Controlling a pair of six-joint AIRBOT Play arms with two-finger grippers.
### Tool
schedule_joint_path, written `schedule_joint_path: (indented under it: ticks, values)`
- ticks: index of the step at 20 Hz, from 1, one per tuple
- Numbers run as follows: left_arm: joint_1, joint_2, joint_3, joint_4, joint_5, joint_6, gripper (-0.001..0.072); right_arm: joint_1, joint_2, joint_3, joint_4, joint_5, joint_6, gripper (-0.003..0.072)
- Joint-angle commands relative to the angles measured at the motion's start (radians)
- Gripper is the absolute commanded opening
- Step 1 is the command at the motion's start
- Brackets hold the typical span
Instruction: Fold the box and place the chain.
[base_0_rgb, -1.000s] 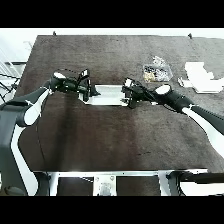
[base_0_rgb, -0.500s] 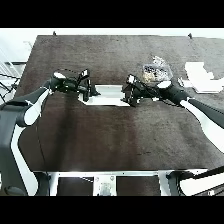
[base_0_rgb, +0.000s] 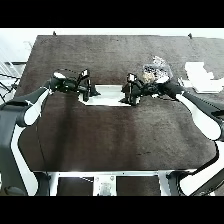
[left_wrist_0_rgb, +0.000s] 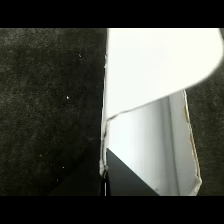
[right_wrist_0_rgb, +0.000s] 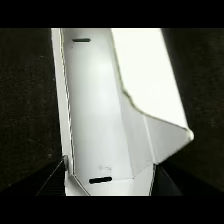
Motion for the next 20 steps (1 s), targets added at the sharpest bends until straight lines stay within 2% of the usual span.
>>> schedule_joint_path:
  ticks: [1, 7, 20]
  values:
    - [0.000, -0.001, 0.000, 0.000, 0.000, 0.000, 0.0020, 0.000, -0.049, 0.049, -0.030, 0.062, -0.002, 0.0614]
    - [0.000, -0.001, 0.000, 0.000, 0.000, 0.000, 0.0020, 0.000, -0.117, 0.135, -0.060, 0.138, 0.000, 0.0614]
    - [0.000, -0.001, 0.000, 0.000, 0.000, 0.000, 0.0020, -0.011, -0.209, 0.249, -0.095, 0.177, 0.031, 0.0614]
